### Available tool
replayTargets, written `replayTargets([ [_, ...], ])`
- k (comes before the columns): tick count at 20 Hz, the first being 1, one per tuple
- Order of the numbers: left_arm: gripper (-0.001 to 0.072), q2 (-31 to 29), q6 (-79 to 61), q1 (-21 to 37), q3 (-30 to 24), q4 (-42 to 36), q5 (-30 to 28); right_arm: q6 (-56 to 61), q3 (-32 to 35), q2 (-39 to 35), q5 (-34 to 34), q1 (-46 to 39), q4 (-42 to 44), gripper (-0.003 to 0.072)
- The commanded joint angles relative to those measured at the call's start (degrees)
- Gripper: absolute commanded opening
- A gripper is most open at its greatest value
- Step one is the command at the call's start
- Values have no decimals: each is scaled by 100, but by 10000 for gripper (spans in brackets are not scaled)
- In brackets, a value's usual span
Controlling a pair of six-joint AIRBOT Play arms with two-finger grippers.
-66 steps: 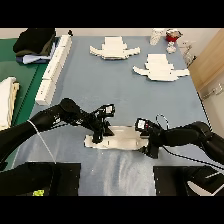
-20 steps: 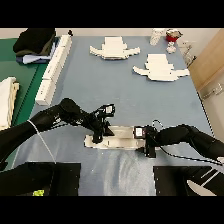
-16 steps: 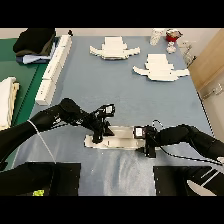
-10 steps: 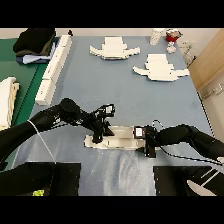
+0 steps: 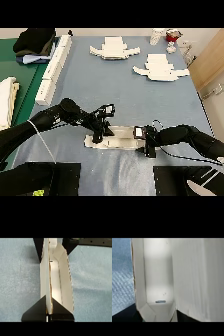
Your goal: Fold the box.
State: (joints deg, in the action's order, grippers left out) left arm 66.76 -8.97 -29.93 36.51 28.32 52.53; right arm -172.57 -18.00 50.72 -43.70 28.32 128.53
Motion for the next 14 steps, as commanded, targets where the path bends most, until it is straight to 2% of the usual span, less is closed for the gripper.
replayTargets([
  [1,14,0,-2,0,-2,0,2,2,0,2,15,2,-17,448],
  [14,15,0,-11,-11,-2,-52,4,2,0,2,15,2,-17,448],
])
